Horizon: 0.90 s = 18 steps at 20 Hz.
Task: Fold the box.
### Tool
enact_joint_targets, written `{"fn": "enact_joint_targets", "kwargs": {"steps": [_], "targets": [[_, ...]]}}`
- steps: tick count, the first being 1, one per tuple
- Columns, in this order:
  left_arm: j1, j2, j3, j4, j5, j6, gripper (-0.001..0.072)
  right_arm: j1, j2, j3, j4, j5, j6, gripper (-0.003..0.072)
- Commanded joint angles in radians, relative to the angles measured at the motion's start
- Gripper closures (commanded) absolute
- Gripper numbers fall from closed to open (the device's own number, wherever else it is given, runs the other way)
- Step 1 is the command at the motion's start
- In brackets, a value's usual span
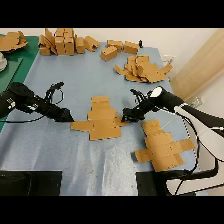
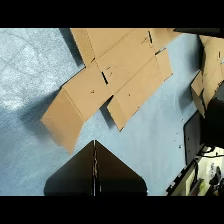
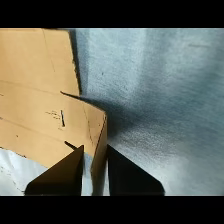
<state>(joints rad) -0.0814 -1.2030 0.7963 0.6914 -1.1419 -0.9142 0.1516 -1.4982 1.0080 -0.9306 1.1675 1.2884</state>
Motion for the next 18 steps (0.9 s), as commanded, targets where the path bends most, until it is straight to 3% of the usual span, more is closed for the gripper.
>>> {"fn": "enact_joint_targets", "kwargs": {"steps": [1, 3, 6, 10, 14, 15, 16, 17, 18], "targets": [[0.001, 0.000, 0.000, -0.005, -0.022, -0.002, 0.0697, 0.000, -0.016, 0.001, 0.016, -0.002, -0.033, 0.0458], [0.001, 0.000, 0.000, -0.005, -0.022, -0.002, 0.0697, 0.000, -0.017, 0.001, 0.016, -0.010, -0.037, 0.0467], [0.002, 0.000, 0.000, -0.016, -0.027, -0.003, 0.0697, -0.001, -0.017, 0.005, 0.031, -0.018, -0.083, 0.0684], [0.042, -0.021, 0.000, -0.025, -0.034, -0.003, 0.0697, 0.013, 0.023, -0.020, 0.105, -0.022, -0.185, 0.0686], [0.161, -0.076, 0.000, -0.069, -0.073, 0.005, 0.0696, 0.076, 0.268, -0.246, 0.122, -0.270, -0.208, 0.0686], [0.178, -0.091, 0.000, -0.077, -0.081, 0.020, 0.0649, 0.101, 0.337, -0.320, 0.133, -0.318, -0.206, 0.0686], [0.184, -0.108, 0.000, -0.092, -0.091, 0.028, 0.0368, 0.133, 0.403, -0.396, 0.156, -0.346, -0.205, 0.0686], [0.181, -0.123, 0.000, -0.107, -0.094, 0.029, 0.0185, 0.167, 0.452, -0.457, 0.176, -0.351, -0.194, 0.0686], [0.174, -0.136, 0.000, -0.127, -0.093, 0.053, 0.0181, 0.205, 0.491, -0.508, 0.179, -0.352, -0.153, 0.0686]]}}
